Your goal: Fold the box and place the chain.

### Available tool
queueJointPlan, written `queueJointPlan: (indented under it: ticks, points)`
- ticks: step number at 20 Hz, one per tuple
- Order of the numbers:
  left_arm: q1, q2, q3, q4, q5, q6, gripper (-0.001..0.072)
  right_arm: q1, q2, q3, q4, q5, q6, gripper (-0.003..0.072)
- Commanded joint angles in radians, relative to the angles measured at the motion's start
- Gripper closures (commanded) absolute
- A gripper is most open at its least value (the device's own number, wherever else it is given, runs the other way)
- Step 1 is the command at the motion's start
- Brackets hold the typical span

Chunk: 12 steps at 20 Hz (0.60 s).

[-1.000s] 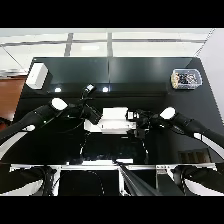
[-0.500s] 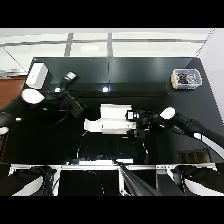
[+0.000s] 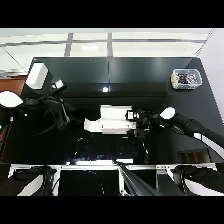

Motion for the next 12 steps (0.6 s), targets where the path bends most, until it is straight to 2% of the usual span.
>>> queueJointPlan:
  ticks: [1, 3, 7, 12]
  points:
    - [-0.079, -0.005, -0.020, 0.067, 0.108, 0.094, -0.0010, 0.001, 0.000, 0.001, 0.000, 0.000, 0.000, 0.0589]
    - [-0.118, -0.010, -0.020, 0.109, 0.179, 0.098, -0.0010, 0.001, 0.000, 0.001, 0.000, 0.000, 0.000, 0.0589]
    - [-0.190, -0.032, -0.021, 0.145, 0.253, 0.196, -0.0009, 0.001, 0.000, 0.001, 0.000, 0.000, 0.000, 0.0589]
    - [-0.317, -0.119, -0.020, 0.157, 0.295, 0.196, -0.0008, 0.001, 0.000, 0.001, 0.000, 0.000, 0.000, 0.0589]
